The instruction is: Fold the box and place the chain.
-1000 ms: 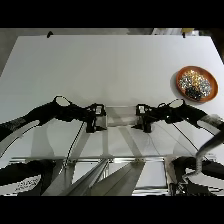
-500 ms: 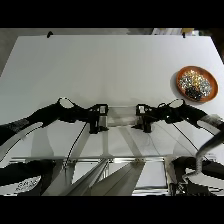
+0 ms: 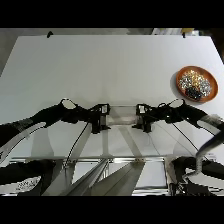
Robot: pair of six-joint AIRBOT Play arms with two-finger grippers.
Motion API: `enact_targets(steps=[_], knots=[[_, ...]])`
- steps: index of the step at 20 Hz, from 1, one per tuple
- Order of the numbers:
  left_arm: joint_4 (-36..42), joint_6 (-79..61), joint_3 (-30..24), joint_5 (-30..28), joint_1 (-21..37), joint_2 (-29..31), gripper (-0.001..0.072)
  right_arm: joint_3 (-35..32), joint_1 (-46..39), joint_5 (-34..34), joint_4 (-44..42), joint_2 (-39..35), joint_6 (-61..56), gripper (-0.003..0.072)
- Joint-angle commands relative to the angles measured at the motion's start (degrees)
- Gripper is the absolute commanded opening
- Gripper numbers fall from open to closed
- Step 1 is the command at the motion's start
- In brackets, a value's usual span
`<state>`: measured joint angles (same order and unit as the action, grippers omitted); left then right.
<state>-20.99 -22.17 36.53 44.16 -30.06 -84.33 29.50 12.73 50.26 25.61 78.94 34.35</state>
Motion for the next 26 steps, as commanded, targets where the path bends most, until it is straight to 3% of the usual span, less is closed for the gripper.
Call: enact_targets(steps=[1,23,24,25,26], knots=[[-0.11,0.79,-0.02,-0.68,-0.04,-0.11,0.0254,0.02,0.0,0.09,0.02,-0.02,0.02,0.0399],[-0.07,0.79,-0.02,-0.22,-0.04,-0.11,0.0253,0.02,0.0,1.03,1.05,-0.02,2.36,0.04],[-0.07,0.79,-0.02,-0.22,-0.04,-0.11,0.0253,0.02,0.0,0.94,1.86,-0.02,2.05,0.0451],[-0.04,0.79,-0.02,-0.22,-0.04,-0.11,0.0253,0.02,0.0,0.76,2.43,-0.02,0.59,0.0655],[-0.07,0.79,-0.02,-0.22,-0.04,-0.11,0.0253,0.02,0.0,0.72,3.13,-0.13,-1.38,0.0702]])
